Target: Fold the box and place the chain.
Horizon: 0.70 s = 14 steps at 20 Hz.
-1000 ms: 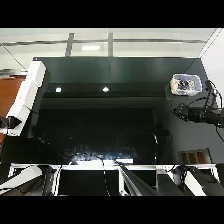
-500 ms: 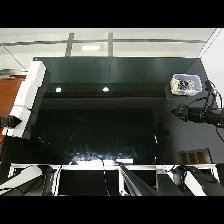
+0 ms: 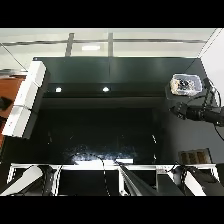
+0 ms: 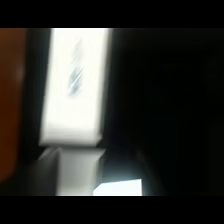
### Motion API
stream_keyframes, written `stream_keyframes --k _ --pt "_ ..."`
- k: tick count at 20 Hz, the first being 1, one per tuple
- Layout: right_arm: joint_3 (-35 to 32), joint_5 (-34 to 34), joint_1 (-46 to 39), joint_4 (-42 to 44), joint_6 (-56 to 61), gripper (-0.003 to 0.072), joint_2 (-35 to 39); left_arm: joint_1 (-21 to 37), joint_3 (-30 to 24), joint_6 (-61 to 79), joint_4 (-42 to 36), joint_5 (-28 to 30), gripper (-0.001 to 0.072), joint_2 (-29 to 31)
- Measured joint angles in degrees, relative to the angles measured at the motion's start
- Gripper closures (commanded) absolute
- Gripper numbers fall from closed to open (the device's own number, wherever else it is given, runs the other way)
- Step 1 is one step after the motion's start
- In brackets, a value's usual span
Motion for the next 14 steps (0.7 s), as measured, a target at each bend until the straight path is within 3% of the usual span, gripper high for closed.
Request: stream_keyframes --k 1,4,8,11,14 --pt "2.36 -0.24 1.36 -0.98 0.13 0.0658 0.00 -2.08 0.39 -0.13 -5.31 -0.09 0.0678 0.37" --pt "13.42 0.15 7.37 -11.23 4.63 0.0657 -0.07 -11.41 2.54 -0.39 -16.17 -0.11 0.0681 1.09" --pt "23.76 7.02 14.67 -31.17 14.08 0.0657 0.22 -29.79 4.90 -6.27 -15.34 2.64 0.0682 4.28" --pt "21.03 8.20 18.14 -38.58 19.39 0.0657 3.56 -43.12 2.93 -17.79 -6.08 6.84 0.0681 8.20" --pt "10.78 2.71 19.98 -42.10 25.03 0.0658 9.44 -52.33 -4.39 -29.42 4.48 12.76 0.0679 13.79"
